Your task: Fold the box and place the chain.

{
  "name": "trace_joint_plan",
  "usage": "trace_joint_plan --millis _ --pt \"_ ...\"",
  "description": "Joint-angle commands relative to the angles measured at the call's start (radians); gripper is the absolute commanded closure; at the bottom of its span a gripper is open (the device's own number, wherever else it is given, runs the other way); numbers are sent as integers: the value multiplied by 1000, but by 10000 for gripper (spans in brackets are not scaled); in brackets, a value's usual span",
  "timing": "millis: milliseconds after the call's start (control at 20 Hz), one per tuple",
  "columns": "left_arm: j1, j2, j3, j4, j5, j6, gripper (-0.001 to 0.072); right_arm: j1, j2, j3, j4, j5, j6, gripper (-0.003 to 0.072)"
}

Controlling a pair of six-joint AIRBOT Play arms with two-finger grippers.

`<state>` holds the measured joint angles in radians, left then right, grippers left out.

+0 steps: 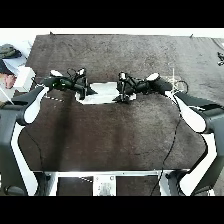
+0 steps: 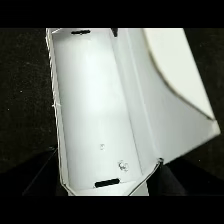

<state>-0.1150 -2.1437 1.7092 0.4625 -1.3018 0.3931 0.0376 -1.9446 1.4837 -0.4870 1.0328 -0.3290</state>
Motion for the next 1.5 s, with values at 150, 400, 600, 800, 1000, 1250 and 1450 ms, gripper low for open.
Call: trace_joint_plan --millis 150,400,600,800,1000,1250,1450 --pt "0 0 0 0 2 0 698 2 -55 77 -38 61 19 90" --pt "0 0 0 0 1 0 698 3 -55 76 -85 60 37 91" --pt "0 0 0 0 1 0 698 18 -59 76 -86 56 34 93" --pt "0 0 0 0 1 0 698 19 -66 76 -83 36 33 99" --pt "0 0 0 0 1 0 698 19 -66 76 -82 37 33 100" --pt "0 0 0 0 1 0 698 19 -66 76 -82 37 34 150" --pt "0 0 0 0 1 0 698 19 -67 76 -93 44 33 142"
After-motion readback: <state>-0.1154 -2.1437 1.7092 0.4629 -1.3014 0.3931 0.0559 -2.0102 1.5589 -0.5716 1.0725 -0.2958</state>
